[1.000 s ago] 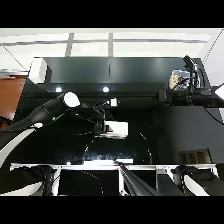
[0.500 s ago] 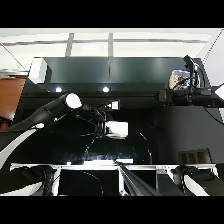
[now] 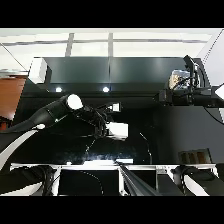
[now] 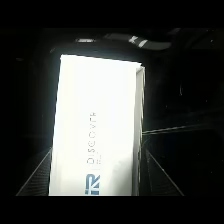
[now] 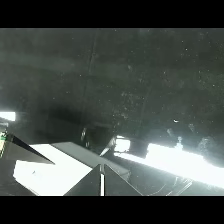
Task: Fold the box and place the chain.
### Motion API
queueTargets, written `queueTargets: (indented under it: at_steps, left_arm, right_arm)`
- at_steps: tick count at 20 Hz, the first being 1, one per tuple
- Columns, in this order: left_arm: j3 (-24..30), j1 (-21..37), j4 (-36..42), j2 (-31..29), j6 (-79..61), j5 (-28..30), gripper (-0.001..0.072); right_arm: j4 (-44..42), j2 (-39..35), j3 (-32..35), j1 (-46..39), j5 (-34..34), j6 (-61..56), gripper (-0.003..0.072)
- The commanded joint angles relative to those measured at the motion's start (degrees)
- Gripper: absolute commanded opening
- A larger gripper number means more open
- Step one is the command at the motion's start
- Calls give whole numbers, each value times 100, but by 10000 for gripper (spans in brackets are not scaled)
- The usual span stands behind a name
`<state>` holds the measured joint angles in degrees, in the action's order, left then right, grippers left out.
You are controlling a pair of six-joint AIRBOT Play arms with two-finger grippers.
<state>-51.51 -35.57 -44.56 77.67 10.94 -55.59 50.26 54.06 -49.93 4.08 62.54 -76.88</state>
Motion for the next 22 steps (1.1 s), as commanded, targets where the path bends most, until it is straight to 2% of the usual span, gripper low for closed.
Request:
queueTargets:
  at_steps: [1,9,14,22]
  left_arm:
    - [2,-57,-20,0,2,33,706]
    - [2,-70,-94,0,4,24,707]
    - [2,-236,-682,-11,457,33,707]
    - [11,-236,-533,-13,457,160,707]
  right_arm:
    - [-2,-4,-4,-4,0,0,33]
    - [-2,-4,-7,-4,0,0,33]
    - [-2,-4,-4,-4,0,-2,33]
    - [-2,-4,-4,-4,-11,-2,33]
